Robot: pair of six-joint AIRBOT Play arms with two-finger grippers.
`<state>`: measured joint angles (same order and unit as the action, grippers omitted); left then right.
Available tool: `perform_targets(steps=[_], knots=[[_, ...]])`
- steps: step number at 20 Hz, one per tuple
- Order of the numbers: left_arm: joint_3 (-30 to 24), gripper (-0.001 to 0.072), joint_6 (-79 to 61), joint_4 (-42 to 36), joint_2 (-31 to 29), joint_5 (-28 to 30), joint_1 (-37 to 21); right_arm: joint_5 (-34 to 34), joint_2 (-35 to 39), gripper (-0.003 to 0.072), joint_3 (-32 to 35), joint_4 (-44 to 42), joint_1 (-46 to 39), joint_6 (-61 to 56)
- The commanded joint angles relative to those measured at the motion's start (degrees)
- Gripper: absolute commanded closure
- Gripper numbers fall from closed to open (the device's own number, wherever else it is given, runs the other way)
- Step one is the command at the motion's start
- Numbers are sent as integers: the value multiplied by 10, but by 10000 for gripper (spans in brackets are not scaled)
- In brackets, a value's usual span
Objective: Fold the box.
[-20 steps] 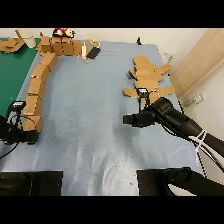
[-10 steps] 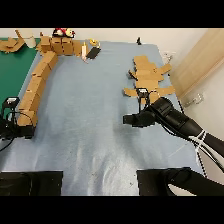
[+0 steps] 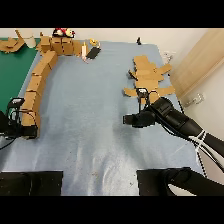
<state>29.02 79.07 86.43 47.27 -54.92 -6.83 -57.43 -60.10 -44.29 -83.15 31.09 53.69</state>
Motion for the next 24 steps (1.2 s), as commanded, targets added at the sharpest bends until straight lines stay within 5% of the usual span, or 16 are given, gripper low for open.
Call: perform_targets(steps=[1, 3, 4, 11, 14, 16, 17, 24], knots=[[17, 22, 3, 15, 1, -32, -1, 0, 0, 649, 0, -6, 1, 17], [41, -3, 5, 23, 1, -65, -1, 0, 0, 331, 0, -12, 1, 19], [56, -3, 5, 23, 1, -80, -1, 0, 0, 300, 0, -13, 1, 19], [176, -2, 5, 13, 1, -196, 1, 0, 0, 300, 0, -13, 1, 19], [205, 16, 4, -136, 1, -210, 1, 1, 0, 301, 0, -13, 1, 19], [204, 594, -30, -283, 5, -212, 7, 9, 0, 315, 0, -13, 1, 19], [204, 698, -52, -333, 10, -210, 22, 13, 0, 319, 0, -14, 1, 19], [209, 699, -7, -384, 138, -123, 198, 44, -8, 359, -17, -58, 0, 42]])
